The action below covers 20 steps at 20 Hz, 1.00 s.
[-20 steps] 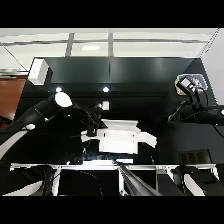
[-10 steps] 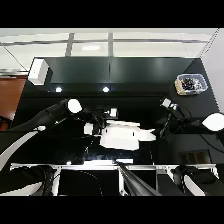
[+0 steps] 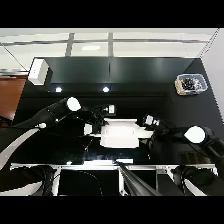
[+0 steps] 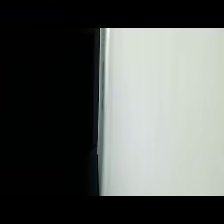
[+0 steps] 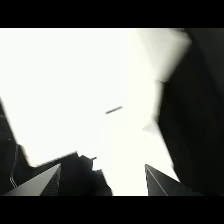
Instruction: Fold the box and place the chain.
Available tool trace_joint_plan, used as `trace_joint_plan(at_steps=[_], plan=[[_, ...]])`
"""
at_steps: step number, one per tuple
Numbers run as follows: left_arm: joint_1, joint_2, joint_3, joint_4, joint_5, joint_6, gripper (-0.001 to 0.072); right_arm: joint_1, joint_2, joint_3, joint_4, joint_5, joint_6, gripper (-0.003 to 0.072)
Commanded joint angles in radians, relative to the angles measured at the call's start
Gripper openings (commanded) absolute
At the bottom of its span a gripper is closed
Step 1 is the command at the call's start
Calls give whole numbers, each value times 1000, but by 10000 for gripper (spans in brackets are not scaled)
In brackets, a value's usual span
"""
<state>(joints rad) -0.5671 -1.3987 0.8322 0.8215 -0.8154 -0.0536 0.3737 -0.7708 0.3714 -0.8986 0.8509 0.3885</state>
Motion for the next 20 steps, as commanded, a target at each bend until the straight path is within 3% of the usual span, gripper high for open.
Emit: trace_joint_plan(at_steps=[1, 10, 13, 20], plan=[[2, -3, -1, 4, -8, -2, 24, 87, -23, -11, 4, -25, -61, 590], [2, -3, -1, 4, -8, -2, 24, 117, -69, -11, -76, -21, -94, 590], [2, -3, -1, 4, -8, -2, 24, 140, -107, -11, 19, -34, -138, 590], [2, -3, -1, 4, -32, -2, 24, 239, -183, 0, 52, -254, -140, 590]])
